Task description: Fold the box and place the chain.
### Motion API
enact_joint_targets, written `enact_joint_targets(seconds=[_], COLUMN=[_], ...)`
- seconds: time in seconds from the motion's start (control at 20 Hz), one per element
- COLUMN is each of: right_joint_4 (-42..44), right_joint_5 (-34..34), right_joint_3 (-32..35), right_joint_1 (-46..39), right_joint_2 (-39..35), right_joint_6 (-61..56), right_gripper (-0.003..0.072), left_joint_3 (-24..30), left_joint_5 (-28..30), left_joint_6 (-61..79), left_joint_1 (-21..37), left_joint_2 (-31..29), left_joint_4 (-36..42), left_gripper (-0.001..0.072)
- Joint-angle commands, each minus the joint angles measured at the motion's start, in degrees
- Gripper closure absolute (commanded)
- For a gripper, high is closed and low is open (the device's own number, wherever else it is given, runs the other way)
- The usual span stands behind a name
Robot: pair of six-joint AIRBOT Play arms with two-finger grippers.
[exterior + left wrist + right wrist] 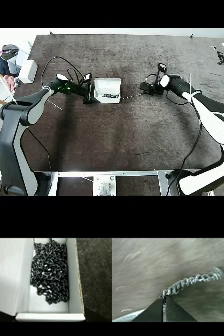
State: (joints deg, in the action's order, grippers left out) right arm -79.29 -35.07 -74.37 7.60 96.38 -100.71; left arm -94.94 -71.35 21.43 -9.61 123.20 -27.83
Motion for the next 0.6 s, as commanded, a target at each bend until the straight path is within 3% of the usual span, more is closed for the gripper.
enact_joint_targets(seconds=[0.0,0.25,0.55], right_joint_4=[-0.3,-0.2,1.4], right_joint_5=[0.3,2.2,12.2], right_joint_3=[-0.2,-0.2,-0.3], right_joint_1=[4.5,12.8,23.6], right_joint_2=[-8.3,-20.0,-21.2], right_joint_6=[3.8,4.7,4.7], right_gripper=[0.0678,0.0678,0.0678], left_joint_3=[0.0,0.0,0.0], left_joint_5=[0.0,0.0,0.0], left_joint_6=[0.0,0.0,0.0], left_joint_1=[0.1,0.1,0.1], left_joint_2=[0.0,0.0,0.0], left_joint_4=[0.0,0.0,0.0], left_gripper=[0.0315,0.0315,0.0315])
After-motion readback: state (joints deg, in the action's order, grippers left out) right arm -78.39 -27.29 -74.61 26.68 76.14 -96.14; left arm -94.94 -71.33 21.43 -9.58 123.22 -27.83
